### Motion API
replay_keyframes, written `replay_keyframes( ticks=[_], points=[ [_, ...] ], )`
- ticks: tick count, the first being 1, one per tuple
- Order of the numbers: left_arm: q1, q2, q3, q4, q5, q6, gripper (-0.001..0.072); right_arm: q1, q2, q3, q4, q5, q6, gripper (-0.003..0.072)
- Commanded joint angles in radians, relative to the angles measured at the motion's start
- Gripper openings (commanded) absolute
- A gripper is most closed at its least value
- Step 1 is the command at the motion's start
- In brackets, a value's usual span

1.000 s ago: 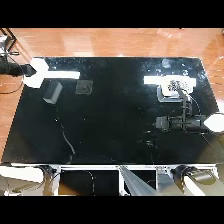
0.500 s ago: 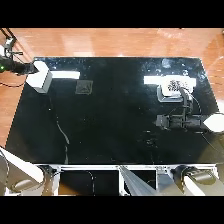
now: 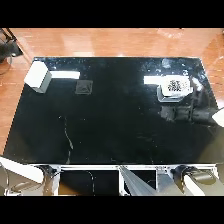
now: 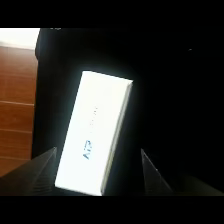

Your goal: Fold the box and place the chain.

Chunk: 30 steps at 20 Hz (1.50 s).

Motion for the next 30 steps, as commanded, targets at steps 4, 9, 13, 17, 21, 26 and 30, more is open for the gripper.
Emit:
replay_keyframes(
  ticks=[4,9,13,17,21,26,30],
  points=[
    [-0.016,0.267,-0.108,-0.462,-0.259,-0.077,0.0022,-0.053,0.015,0.229,-0.105,0.055,-0.023,0.0023],
    [-0.212,0.709,-0.729,-0.295,0.108,-0.012,0.0022,-0.015,0.184,0.126,-0.289,-0.017,0.084,0.0022],
    [-0.447,1.062,-1.330,-0.124,0.448,-0.001,0.0022,0.026,0.237,-0.098,-0.351,-0.124,0.150,0.0022],
    [-0.485,1.274,-1.692,-0.183,0.668,-0.082,0.0023,0.026,0.155,-0.091,-0.413,-0.144,0.148,0.0022],
    [-0.479,1.315,-1.675,-0.077,0.607,-0.082,0.0023,0.026,0.136,-0.091,-0.440,-0.095,0.150,0.0022],
    [-0.467,1.241,-1.555,-0.034,0.455,-0.082,0.0024,0.026,0.136,-0.091,-0.442,-0.094,0.151,0.0022],
    [-0.467,1.228,-1.553,-0.034,0.439,-0.082,0.0024,0.026,0.136,-0.091,-0.442,-0.095,0.151,0.0022]
  ],
)
